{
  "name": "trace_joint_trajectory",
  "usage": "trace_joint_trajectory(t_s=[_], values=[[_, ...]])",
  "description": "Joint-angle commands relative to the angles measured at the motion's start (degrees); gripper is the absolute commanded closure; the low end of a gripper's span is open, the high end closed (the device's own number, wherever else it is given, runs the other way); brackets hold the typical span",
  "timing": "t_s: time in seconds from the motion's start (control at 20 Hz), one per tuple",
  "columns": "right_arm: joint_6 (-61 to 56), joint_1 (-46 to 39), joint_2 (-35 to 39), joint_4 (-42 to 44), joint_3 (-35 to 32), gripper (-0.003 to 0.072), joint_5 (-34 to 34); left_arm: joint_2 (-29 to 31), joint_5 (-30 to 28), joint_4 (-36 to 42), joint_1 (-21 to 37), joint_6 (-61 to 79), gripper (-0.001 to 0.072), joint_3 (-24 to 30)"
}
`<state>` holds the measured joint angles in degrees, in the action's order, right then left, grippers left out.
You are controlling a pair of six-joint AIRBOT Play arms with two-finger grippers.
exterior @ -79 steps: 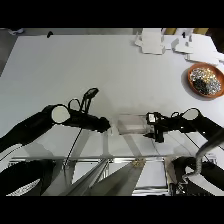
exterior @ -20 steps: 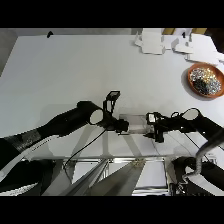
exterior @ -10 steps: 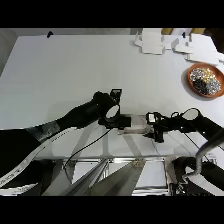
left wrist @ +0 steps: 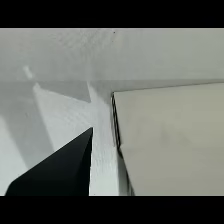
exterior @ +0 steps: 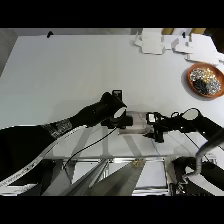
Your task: Fold the box and place the chain.
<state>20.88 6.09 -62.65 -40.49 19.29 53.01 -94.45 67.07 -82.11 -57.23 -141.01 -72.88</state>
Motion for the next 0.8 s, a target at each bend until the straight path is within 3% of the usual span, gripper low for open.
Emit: trace_joint_trajectory(t_s=[0.0,0.15,0.2,0.3,0.35,0.55,0.6,0.7,0.75], values=[[0.02,0.02,0.04,0.0,0.07,0.0224,-0.02,-1.22,-0.98,-0.83,-0.92,-2.8,0.0444,-0.15],[0.02,0.02,0.04,0.0,0.07,0.0224,-0.02,-2.08,-1.86,-0.94,-1.84,-3.37,0.0476,-0.15],[0.02,0.02,0.04,0.0,0.07,0.0224,-0.02,-2.25,-1.84,-1.01,-2.01,-3.19,0.0556,-0.15],[0.02,0.02,0.04,0.0,0.07,0.0224,-0.02,-2.25,-1.66,-1.22,-2.08,-3.06,0.0611,-0.17],[0.02,0.02,0.04,0.0,0.07,0.0224,-0.02,-2.25,-1.66,-1.2,-2.08,-2.99,0.0705,-0.15],[0.02,0.02,0.04,0.0,0.07,0.0224,-0.02,-2.25,-0.59,-1.14,-2.08,-3.02,0.0702,-0.15],[0.02,0.02,0.04,0.0,0.07,0.0224,-0.02,-2.21,-0.02,-1.07,-2.03,-2.99,0.0663,-0.17],[0.02,0.02,0.04,0.0,0.07,0.0224,-0.02,-1.88,1.4,-1.07,-1.79,-2.97,0.0499,-0.17],[0.02,0.02,0.04,-0.02,0.07,0.0224,-0.02,-1.68,2.27,-0.87,-1.66,-2.89,0.0475,-0.22]])
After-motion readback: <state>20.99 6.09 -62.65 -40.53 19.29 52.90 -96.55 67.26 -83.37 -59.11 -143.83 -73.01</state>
